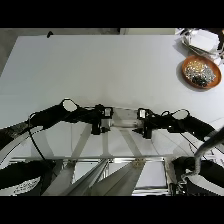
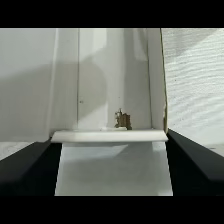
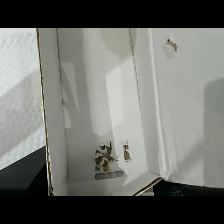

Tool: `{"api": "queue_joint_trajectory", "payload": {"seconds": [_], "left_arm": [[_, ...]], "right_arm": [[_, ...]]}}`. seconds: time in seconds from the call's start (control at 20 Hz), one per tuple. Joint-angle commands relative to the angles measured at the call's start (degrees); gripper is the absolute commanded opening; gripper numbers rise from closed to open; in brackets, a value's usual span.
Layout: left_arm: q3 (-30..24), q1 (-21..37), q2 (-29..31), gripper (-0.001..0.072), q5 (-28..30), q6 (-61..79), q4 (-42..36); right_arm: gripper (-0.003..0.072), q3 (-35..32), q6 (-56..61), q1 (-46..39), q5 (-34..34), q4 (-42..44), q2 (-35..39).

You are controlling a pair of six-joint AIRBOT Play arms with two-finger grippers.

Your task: Fold the box and place the chain.

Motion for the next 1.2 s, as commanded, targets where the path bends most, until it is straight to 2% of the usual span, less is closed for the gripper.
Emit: {"api": "queue_joint_trajectory", "payload": {"seconds": [0.0, 0.25, 0.55, 0.6, 0.65, 0.7, 0.75, 0.85, 0.9, 1.15], "left_arm": [[0.0, 0.0, -1.4, 0.0704, 0.2, 0.8, -1.4], [0.0, -1.6, -1.7, 0.0701, 0.1, 8.2, -6.1], [0.0, -2.2, -3.8, 0.069, -0.5, 8.0, -6.8], [0.0, -2.1, -4.0, 0.0645, -0.5, 8.0, -6.9], [0.0, -2.1, -4.1, 0.0533, -0.5, 8.0, -6.9], [0.0, -2.1, -4.3, 0.0486, -0.5, 8.1, -7.0], [0.0, -2.1, -4.3, 0.0477, -0.5, 8.0, -7.1], [0.0, -2.1, -4.3, 0.0284, -0.5, 8.1, -7.1], [0.0, -2.1, -4.3, 0.0227, -0.2, 8.1, -7.1], [0.0, -2.1, -4.3, 0.0225, 0.3, 8.0, -7.0]], "right_arm": [[0.0466, 0.0, 0.0, 0.0, 0.0, 0.0, 0.0], [0.0466, 0.0, 0.0, 0.0, 0.0, 0.0, 0.0], [0.0466, 0.0, 0.0, 0.0, 0.0, 0.0, 0.0], [0.0466, 0.0, 0.0, 0.0, 0.0, 0.0, 0.0], [0.0466, 0.0, 0.0, 0.0, 0.0, 0.0, 0.0], [0.0466, 0.0, 0.0, 0.0, 0.0, 0.0, 0.0], [0.0466, 0.0, 0.0, 0.0, 0.0, 0.0, 0.0], [0.0466, 0.0, 0.0, 0.0, 0.0, 0.0, 0.0], [0.0466, 0.0, 0.0, 0.0, 0.0, 0.0, 0.0], [0.0466, 0.0, 0.0, 0.0, 0.0, 0.0, 0.0]]}}
